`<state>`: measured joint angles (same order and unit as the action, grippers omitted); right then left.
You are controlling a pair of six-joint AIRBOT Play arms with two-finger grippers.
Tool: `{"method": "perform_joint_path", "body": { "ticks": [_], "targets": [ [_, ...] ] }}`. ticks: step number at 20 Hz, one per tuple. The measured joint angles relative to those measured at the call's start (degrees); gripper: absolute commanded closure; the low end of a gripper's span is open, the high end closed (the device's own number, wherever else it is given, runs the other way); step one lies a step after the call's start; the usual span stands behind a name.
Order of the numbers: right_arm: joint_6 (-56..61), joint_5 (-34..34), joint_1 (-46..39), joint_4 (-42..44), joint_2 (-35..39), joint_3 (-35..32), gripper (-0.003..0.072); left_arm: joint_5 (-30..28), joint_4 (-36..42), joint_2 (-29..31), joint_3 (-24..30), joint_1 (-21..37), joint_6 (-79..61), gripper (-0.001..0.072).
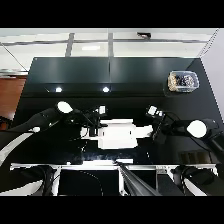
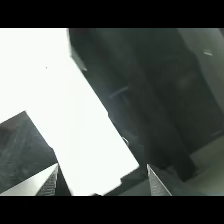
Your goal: Fold the box and place the chain.
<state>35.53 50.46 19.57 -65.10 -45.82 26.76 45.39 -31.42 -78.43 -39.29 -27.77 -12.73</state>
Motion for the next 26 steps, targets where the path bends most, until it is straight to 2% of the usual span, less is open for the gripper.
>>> {"method": "perform_joint_path", "body": {
  "ticks": [6,16,26],
  "targets": [
    [-2.4,-2.2,5.8,2.7,-0.1,-2.5,0.0043,-0.9,-0.5,0.0,0.2,-0.6,-0.4,0.0679],
    [-25.0,-1.9,9.4,16.7,-8.8,-3.3,0.0043,-0.3,-0.7,0.0,0.2,-0.7,-0.4,0.0679],
    [-28.5,-7.3,12.8,20.1,-10.8,-3.3,0.0043,1.1,-0.8,0.0,0.2,-0.7,-0.4,0.0678]
  ]
}}
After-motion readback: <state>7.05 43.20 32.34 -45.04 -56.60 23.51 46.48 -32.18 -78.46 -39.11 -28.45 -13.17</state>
